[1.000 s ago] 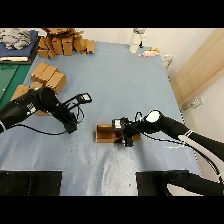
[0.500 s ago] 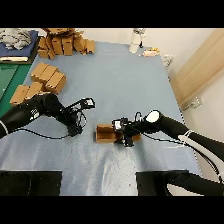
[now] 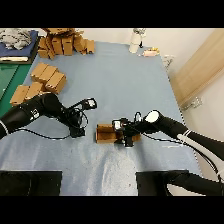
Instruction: Fold the box.
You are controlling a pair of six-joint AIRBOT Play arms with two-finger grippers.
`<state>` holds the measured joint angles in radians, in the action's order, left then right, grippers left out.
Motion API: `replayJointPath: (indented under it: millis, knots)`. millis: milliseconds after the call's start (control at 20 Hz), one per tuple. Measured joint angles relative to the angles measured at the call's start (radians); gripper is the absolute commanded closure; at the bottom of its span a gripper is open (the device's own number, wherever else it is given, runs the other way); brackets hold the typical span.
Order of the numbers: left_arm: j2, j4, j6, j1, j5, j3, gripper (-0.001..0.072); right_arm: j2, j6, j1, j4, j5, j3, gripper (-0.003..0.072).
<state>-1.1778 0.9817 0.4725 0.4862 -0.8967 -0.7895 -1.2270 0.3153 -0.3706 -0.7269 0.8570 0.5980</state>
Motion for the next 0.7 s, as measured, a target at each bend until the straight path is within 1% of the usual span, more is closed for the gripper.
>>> replayJointPath:
  millis: [250,350,450,550,700]
  knots:
    - [0.000,-0.028,-0.059,0.000,0.061,0.001,0.0015,0.000,0.000,0.000,-0.003,0.000,0.000,0.0173]
    - [0.000,-0.079,-0.205,-0.013,0.057,0.011,0.0015,0.000,0.000,0.000,-0.003,0.000,0.000,0.0173]
    - [0.000,-0.229,-0.416,-0.066,-0.017,0.044,0.0015,0.000,0.000,0.000,-0.003,0.000,0.000,0.0174]
    - [0.000,-0.372,-0.608,-0.136,-0.085,0.096,0.0015,0.000,0.000,0.000,-0.003,-0.001,0.000,0.0173]
    - [0.000,-0.488,-0.759,-0.199,-0.132,0.172,0.0015,0.000,0.000,0.000,-0.003,-0.001,0.000,0.0173]
